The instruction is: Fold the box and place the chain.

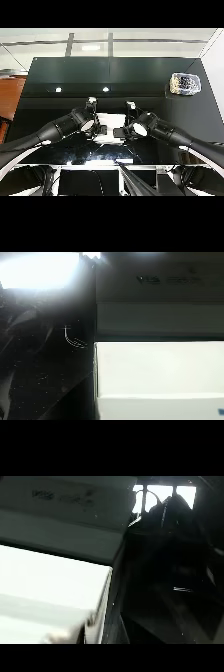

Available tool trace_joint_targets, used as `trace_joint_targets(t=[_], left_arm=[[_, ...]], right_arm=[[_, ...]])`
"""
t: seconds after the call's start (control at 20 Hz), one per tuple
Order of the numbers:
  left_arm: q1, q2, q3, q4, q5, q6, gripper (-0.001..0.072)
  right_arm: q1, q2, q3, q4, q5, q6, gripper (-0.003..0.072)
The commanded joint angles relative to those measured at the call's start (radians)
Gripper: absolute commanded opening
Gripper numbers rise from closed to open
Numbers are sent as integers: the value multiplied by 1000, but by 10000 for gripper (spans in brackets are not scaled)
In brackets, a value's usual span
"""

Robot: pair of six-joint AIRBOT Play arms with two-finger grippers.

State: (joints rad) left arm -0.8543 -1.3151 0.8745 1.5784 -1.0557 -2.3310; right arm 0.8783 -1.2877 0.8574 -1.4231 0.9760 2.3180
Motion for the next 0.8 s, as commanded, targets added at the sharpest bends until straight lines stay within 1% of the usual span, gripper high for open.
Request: trace_joint_targets(t=[0.0, 0.15, 0.3, 0.75], left_arm=[[0, -1, 0, -1, -1, 0, 28], [0, -1, 0, -1, -1, 0, 28], [0, -1, 0, -1, -1, 0, 28], [0, -1, 0, -1, -1, 0, 28]], right_arm=[[9, -44, 42, -14, 42, 33, 233], [9, -62, 70, -27, 55, 51, 233], [9, -76, 71, -26, 68, 58, 233], [9, -98, 71, -26, 49, 68, 232]])
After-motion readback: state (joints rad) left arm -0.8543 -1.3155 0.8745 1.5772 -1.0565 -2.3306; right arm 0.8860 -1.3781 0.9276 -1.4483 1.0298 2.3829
